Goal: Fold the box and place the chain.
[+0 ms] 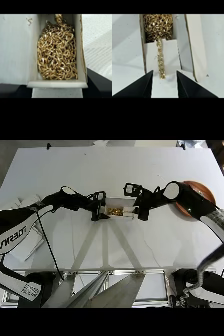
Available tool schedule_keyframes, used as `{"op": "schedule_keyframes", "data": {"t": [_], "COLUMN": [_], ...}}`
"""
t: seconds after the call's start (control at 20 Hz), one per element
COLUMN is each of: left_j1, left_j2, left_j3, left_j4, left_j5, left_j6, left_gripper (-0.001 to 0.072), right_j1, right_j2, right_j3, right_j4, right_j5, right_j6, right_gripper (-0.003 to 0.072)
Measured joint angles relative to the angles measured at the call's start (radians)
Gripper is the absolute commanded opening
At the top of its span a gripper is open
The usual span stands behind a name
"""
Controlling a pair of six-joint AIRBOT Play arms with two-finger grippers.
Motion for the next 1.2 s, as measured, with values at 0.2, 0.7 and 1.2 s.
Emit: {"op": "schedule_keyframes", "data": {"t": [0.2, 0.7, 1.2], "left_j1": [0.0, 0.0, 0.001], "left_j2": [0.0, 0.0, 0.0], "left_j3": [0.0, 0.0, 0.0], "left_j4": [0.0, 0.0, 0.0], "left_j5": [0.0, 0.0, 0.0], "left_j6": [0.0, 0.0, -0.002], "left_gripper": [0.0513, 0.0513, 0.0513], "right_j1": [0.0, 0.002, 0.077], "right_j2": [-0.038, -0.066, -0.067], "right_j3": [0.0, 0.0, 0.0], "right_j4": [-0.019, -0.023, 0.059], "right_j5": [-0.013, -0.032, -0.074], "right_j6": [-0.025, -0.036, -0.035], "right_gripper": [0.0295, 0.003, 0.0019]}}
